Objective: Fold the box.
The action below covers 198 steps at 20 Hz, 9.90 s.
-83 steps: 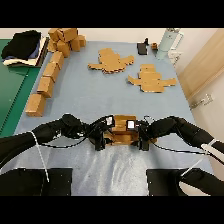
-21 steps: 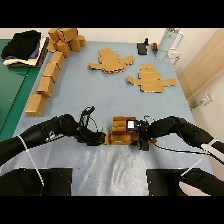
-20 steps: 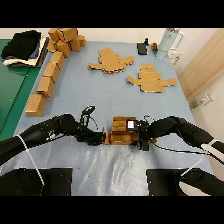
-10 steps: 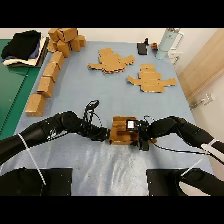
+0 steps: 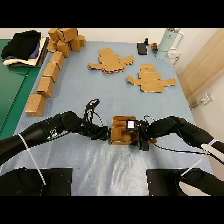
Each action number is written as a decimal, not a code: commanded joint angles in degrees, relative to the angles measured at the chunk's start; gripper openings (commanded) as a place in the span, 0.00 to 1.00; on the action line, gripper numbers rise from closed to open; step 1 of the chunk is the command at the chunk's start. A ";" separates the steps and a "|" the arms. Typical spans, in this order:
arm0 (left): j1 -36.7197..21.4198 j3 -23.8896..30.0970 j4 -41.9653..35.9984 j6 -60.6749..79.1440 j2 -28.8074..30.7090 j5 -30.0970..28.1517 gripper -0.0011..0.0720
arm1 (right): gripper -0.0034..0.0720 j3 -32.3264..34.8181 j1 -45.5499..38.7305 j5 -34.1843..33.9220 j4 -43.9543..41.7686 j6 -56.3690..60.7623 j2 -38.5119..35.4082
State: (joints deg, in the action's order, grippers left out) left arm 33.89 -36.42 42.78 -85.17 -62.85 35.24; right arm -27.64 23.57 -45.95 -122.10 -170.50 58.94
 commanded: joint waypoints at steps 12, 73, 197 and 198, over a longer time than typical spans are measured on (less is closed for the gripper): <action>-2.43 -0.07 -7.04 8.15 0.09 4.31 0.44 | 0.72 0.00 0.04 0.02 -0.02 0.00 0.02; 14.36 -17.57 30.42 -36.83 -15.98 4.35 0.91 | 0.72 -0.02 0.04 0.02 -0.02 0.00 0.02; 19.69 -31.12 47.23 -59.56 -26.93 26.43 0.32 | 0.72 0.00 0.04 0.02 -0.02 -0.02 0.02; 19.69 -31.12 47.25 -59.41 -26.93 26.32 0.03 | 0.72 0.00 0.04 0.02 -0.02 0.00 0.02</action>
State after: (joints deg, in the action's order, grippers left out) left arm 53.65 -67.51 89.71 -144.49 -89.84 60.80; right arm -27.64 23.59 -45.91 -122.10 -170.52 58.94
